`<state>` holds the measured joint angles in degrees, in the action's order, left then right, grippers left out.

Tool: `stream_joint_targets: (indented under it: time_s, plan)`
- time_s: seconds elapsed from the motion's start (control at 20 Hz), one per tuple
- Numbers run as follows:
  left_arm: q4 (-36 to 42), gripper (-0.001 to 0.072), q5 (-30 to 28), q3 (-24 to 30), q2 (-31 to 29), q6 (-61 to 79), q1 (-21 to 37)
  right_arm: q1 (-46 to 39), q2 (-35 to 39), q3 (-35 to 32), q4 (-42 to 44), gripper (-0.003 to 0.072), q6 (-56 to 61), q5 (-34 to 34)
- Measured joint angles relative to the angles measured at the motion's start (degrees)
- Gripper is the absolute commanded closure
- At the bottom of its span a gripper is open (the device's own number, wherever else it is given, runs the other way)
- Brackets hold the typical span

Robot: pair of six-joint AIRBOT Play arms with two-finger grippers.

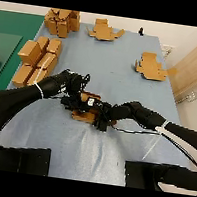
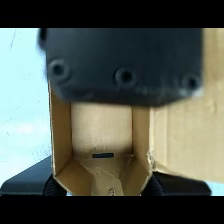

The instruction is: Fold the box.

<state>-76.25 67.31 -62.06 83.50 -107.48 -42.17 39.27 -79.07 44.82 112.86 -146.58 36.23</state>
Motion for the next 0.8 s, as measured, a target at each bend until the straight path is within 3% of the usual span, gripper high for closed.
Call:
stream_joint_targets:
  time_s: [0.1,0.15,0.2,0.8]
  plan:
    - [0.13,0.0368,0.22,0.04,0.96,-0.22,0.00,0.00,0.00,0.00,0.00,0.0169,0.00,0.00]
    - [0.22,0.0443,0.39,0.04,1.40,-0.31,0.00,0.00,0.00,0.00,0.00,0.0169,0.02,-0.02]
    - [0.28,0.0685,0.70,0.04,1.79,-0.37,0.00,0.00,0.00,0.00,0.00,0.0169,0.04,-0.02]
    - [1.75,0.0689,1.53,-0.02,2.84,0.26,0.04,0.00,0.00,0.00,0.00,0.0169,0.17,-0.07]
